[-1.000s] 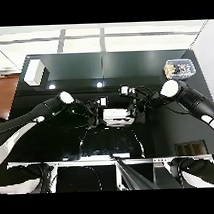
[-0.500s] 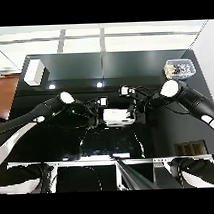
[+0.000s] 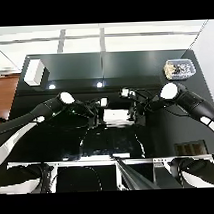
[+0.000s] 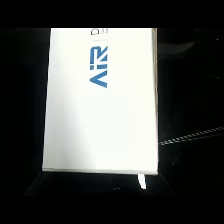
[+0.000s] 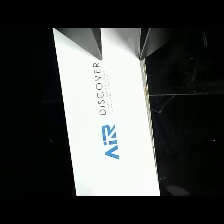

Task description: Fold the box and place the chain.

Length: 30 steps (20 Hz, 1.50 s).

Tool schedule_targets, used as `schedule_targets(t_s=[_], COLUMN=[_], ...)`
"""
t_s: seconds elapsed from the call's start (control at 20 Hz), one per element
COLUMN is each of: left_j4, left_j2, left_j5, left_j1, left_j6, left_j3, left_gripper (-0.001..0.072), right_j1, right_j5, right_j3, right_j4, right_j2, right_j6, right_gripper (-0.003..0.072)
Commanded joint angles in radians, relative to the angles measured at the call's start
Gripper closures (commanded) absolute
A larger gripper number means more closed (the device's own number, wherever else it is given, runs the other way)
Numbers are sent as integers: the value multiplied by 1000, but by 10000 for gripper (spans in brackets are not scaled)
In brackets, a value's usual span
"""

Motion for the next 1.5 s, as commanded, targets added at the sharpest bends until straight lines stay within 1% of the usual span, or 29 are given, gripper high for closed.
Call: schedule_targets(t_s=[0.0,0.1,0.15,0.2,0.25,0.3,0.35,0.4,0.55,0.6,0.65,0.85,1.05,1.25,1.45], left_j4=[0,0,0,0,0,0,0,0,0,0,0,0,0,0,0], left_j2=[0,0,0,0,0,0,0,0,0,0,0,0,0,0,0], left_j5=[3,3,3,2,3,3,3,3,3,3,3,3,3,3,3], left_j1=[0,0,0,0,0,0,0,0,0,0,0,0,0,0,0], left_j6=[-1,-1,-2,-2,-2,-2,-2,-4,-32,-32,-31,-32,-32,-32,-32], left_j3=[0,0,0,0,0,0,0,0,0,0,0,0,0,0,0], left_gripper=[357,357,357,357,357,357,357,357,357,357,357,357,357,358,357], right_j1=[-4,-29,-53,-80,-114,-140,-161,-175,-186,-186,-186,-186,-186,-186,-186], right_j5=[28,61,95,136,182,197,184,151,8,-36,-70,-118,-121,-121,-135], right_j3=[3,5,5,5,1,-15,-47,-85,-204,-230,-243,-245,-245,-245,-245], right_j4=[10,11,11,10,13,29,75,157,492,575,617,601,587,532,496], right_j2=[18,54,72,82,85,85,85,85,82,79,77,57,16,-18,-24], right_j6=[76,200,288,381,472,526,551,557,556,556,554,557,562,587,595], right_gripper=[421,422,427,570,671,671,671,671,671,671,671,671,672,671,672])
